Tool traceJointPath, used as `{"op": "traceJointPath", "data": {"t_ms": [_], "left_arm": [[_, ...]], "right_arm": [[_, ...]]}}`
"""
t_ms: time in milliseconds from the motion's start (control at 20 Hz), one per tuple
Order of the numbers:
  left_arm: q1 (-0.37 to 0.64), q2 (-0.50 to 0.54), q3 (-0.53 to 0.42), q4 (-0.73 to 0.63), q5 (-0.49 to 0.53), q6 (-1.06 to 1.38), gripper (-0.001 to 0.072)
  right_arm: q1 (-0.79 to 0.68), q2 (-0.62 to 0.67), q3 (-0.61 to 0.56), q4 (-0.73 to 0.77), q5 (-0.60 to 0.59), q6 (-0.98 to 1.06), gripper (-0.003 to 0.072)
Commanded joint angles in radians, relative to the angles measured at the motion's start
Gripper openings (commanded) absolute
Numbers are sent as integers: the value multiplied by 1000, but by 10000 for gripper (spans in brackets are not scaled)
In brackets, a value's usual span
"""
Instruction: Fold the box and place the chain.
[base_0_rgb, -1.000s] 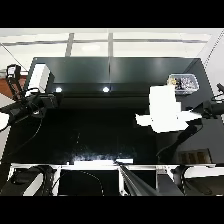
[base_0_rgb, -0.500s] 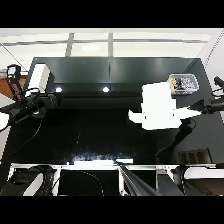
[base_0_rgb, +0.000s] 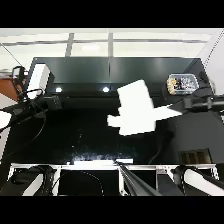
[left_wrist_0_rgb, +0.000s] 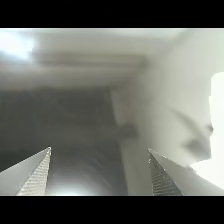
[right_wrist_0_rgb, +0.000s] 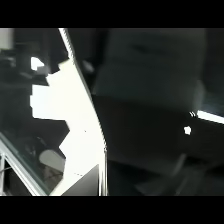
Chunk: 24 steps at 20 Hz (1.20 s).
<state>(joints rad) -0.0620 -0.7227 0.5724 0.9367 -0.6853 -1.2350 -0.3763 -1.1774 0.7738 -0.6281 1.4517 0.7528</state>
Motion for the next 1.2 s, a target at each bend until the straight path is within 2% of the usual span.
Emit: {"op": "traceJointPath", "data": {"t_ms": [0, 150, 300, 350, 450, 500, 650, 800, 900, 1000, 1050, 1150], "left_arm": [[-67, -47, -8, -58, -129, 2, 706], [-169, -124, -37, -67, -114, 0, 706], [-179, -237, -38, -133, -126, 11, 693], [-150, -285, -38, -213, -151, 72, 693], [-78, -371, -43, -433, -306, 301, 694], [-55, -405, -50, -491, -356, 383, 693], [-31, -520, -49, -539, -378, 470, 694], [-49, -648, -47, -641, -471, 650, 694], [-56, -712, -27, -639, -520, 712, 694], [-58, -747, -1, -609, -529, 732, 693], [-58, -756, 18, -575, -523, 735, 670], [-62, -760, 53, -517, -525, 747, 542]], "right_arm": [[232, 186, -219, 120, -255, -19, 50], [447, 267, -330, 125, -537, 64, 50], [600, 268, -347, 122, -663, 82, 50], [629, 268, -347, 123, -665, 82, 50], [656, 268, -347, 122, -648, 109, 50], [664, 268, -347, 122, -645, 126, 50], [677, 268, -347, 122, -649, 130, 50], [677, 268, -347, 123, -647, 131, 50], [677, 268, -347, 122, -644, 139, 50], [677, 268, -347, 122, -640, 139, 50], [677, 268, -347, 122, -640, 139, 50], [677, 268, -347, 121, -643, 138, 50]]}}
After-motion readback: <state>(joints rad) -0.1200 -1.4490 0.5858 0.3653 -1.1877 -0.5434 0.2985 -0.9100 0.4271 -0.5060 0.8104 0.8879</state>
